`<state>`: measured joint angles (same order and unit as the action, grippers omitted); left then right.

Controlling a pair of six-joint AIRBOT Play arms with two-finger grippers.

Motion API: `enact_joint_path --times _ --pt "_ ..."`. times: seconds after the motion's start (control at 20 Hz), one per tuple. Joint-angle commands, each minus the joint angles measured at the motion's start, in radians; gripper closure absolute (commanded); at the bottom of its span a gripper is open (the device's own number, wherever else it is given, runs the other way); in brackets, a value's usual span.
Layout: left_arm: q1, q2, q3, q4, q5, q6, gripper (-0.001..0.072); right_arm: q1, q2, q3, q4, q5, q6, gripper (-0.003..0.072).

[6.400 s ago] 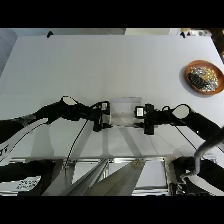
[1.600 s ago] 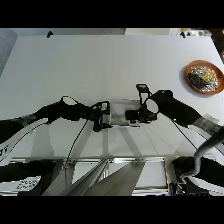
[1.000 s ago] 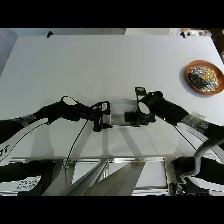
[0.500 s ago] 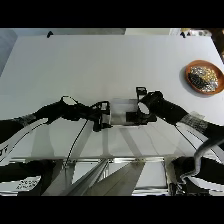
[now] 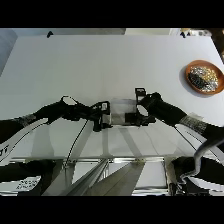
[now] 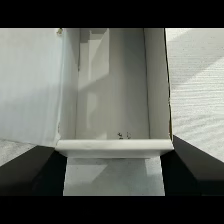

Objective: Fold the box and place the chain.

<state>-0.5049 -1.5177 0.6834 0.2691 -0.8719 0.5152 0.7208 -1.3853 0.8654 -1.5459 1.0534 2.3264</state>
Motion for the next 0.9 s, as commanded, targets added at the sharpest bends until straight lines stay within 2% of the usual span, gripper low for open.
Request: enact_joint_path --times 0.0,0.1,0.2,0.25,0.4,0.5,0.6,0.65,0.7,0.75,0.85 --pt "0.000 0.000 0.000 0.000 0.000 0.000 0.0502 0.006 0.000 -0.021 -0.005 -0.011 0.006 0.0431" --pt "0.000 0.000 0.000 0.000 0.000 0.000 0.0502 0.016 0.001 -0.026 -0.006 -0.019 0.005 0.0478" --pt "0.000 0.000 0.000 0.000 0.000 0.000 0.0502 0.016 0.002 -0.026 -0.002 -0.025 0.001 0.0633" --pt "0.000 0.000 0.000 0.000 0.000 0.000 0.0502 0.016 0.002 -0.026 -0.003 -0.023 -0.007 0.0668" --pt "0.000 0.000 0.000 0.000 0.000 0.000 0.0502 0.016 0.005 -0.026 -0.003 -0.022 -0.029 0.0665" --pt "0.000 0.000 0.000 0.000 0.000 0.000 0.0502 0.016 0.010 -0.026 -0.003 -0.017 -0.032 0.0517" --pt "0.000 0.000 0.000 0.000 0.000 0.000 0.0502 0.016 0.035 -0.026 -0.006 -0.021 -0.032 0.0498" --pt "0.000 0.000 0.000 0.000 0.000 0.000 0.0502 0.016 0.054 -0.026 -0.007 -0.023 -0.032 0.0448" --pt "0.000 0.000 0.000 0.000 0.000 0.000 0.0502 0.016 0.071 -0.026 -0.013 -0.022 -0.043 0.0360" --pt "0.000 0.000 0.000 0.000 0.000 0.000 0.0502 0.016 0.093 -0.026 -0.014 -0.020 -0.065 0.0318" --pt "0.000 0.000 0.000 0.000 0.000 0.000 0.0502 0.015 0.140 -0.026 -0.014 -0.016 -0.088 0.0313"
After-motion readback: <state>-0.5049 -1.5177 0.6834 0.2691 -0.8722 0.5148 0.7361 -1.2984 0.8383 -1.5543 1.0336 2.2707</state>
